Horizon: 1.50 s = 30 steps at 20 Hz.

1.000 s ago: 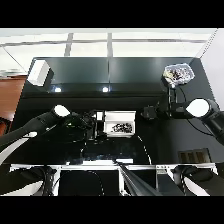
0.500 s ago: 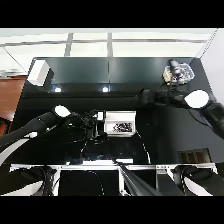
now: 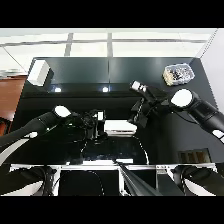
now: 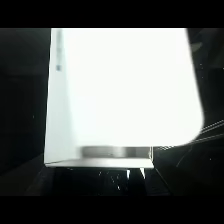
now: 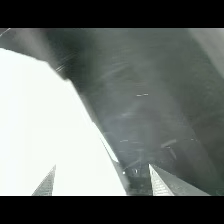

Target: Fold the box and place the chain.

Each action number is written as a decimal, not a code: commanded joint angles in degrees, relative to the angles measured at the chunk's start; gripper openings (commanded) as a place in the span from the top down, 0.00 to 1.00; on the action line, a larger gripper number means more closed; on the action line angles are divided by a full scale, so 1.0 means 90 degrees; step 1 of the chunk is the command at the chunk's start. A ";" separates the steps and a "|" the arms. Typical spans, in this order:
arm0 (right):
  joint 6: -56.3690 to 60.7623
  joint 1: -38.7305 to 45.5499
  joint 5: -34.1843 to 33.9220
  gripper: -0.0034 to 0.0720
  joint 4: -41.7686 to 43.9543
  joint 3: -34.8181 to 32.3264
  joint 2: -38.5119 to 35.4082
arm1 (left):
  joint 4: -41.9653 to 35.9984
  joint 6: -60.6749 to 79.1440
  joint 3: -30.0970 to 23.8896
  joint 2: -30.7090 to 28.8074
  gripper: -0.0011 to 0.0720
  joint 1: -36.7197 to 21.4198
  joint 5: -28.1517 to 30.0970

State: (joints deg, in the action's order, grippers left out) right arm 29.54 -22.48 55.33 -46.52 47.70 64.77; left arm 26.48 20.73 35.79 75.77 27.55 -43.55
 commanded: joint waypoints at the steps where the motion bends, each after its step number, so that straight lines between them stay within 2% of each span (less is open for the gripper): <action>1: -0.1319 -0.0211 0.0255 0.09 0.0216 -0.0238 0.0022 | 0.0002 0.0005 0.0005 0.0002 0.51 0.0002 0.0010; 4: -0.1926 -0.0342 0.0272 0.09 0.0194 -0.0410 0.0024 | 0.0000 0.0002 0.0005 0.0002 0.51 0.0002 0.0010; 9: -0.2101 -0.0372 0.0138 0.10 0.0168 -0.0408 0.0024 | 0.0002 0.0002 0.0005 0.0002 0.51 0.0002 0.0012; 10: -0.2098 -0.0372 0.0124 0.34 0.0170 -0.0408 0.0024 | 0.0002 0.0002 0.0005 0.0002 0.51 0.0002 0.0010; 12: -0.2098 -0.0372 0.0124 0.47 0.0165 -0.0408 0.0024 | 0.0002 0.0002 0.0005 0.0002 0.51 0.0002 0.0012; 13: -0.2096 -0.0372 0.0121 0.64 0.0165 -0.0408 0.0024 | 0.0002 0.0002 0.0005 0.0002 0.51 0.0002 0.0012; 17: -0.2062 -0.0372 0.0109 0.65 0.0165 -0.0410 0.0024 | 0.0002 0.0002 0.0005 0.0002 0.51 0.0002 0.0012; 19: -0.1999 -0.0372 0.0066 0.78 0.0160 -0.0408 0.0027 | 0.0002 0.0002 0.0005 0.0002 0.51 0.0002 0.0010; 30: -0.1953 -0.0372 0.0129 0.78 0.0165 -0.0466 0.0075 | 0.0000 0.0002 0.0005 0.0002 0.51 0.0002 0.0010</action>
